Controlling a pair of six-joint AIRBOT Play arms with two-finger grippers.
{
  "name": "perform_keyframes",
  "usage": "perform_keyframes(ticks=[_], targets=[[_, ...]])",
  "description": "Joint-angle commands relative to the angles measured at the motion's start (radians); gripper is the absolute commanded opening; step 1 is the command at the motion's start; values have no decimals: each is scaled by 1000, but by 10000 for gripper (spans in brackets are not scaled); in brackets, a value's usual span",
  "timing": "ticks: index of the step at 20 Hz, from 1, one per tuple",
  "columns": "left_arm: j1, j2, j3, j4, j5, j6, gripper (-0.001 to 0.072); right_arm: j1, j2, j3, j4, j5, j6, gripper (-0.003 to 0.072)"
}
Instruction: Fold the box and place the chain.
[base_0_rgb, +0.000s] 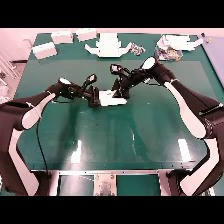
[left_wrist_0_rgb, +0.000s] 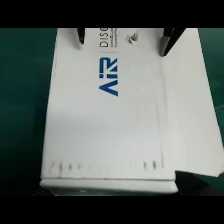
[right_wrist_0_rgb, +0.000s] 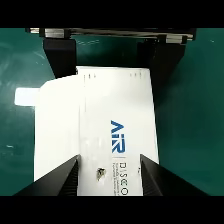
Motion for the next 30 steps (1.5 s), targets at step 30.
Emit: perform_keyframes(ticks=[30], targets=[[16,11,5,94,21,-89,488,-55,64,-155,143,-18,-33,366]])
